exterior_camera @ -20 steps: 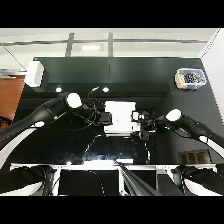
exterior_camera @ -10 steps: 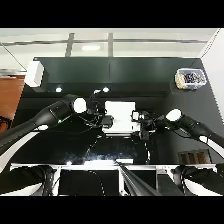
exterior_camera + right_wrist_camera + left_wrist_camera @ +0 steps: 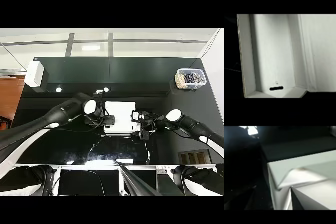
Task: Fold the box and place the chain.
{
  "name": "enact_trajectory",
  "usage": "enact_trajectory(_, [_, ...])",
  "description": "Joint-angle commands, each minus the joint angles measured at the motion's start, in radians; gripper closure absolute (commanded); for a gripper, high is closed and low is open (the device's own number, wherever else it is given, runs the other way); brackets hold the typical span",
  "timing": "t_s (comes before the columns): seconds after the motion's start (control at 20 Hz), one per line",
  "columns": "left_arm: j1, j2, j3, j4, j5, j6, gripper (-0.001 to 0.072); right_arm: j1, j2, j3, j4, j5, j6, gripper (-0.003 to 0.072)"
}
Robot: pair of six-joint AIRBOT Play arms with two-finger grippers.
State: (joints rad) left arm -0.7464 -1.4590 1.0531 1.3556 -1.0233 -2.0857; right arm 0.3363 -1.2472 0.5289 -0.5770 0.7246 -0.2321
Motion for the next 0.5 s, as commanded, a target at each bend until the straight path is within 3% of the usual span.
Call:
enact_trajectory(0.0, [-0.073, -0.069, 0.101, 0.193, -0.121, -0.145, 0.0223, 0.0, -0.001, 0.0, 0.0, 0.0, 0.0, 0.0527])
enact_trajectory(0.35, [-0.125, -0.129, 0.148, 0.203, -0.147, -0.26, 0.0223, 0.0, -0.001, 0.0, -0.001, 0.0, 0.0, 0.0527])
enact_trajectory(0.4, [-0.124, -0.129, 0.148, 0.208, -0.149, -0.27, 0.025, 0.0, -0.001, 0.0, -0.002, 0.001, 0.0, 0.0527])
enact_trajectory(0.45, [-0.119, -0.128, 0.149, 0.207, -0.156, -0.275, 0.039, 0.0, -0.001, 0.0, -0.002, 0.001, 0.0, 0.0527])
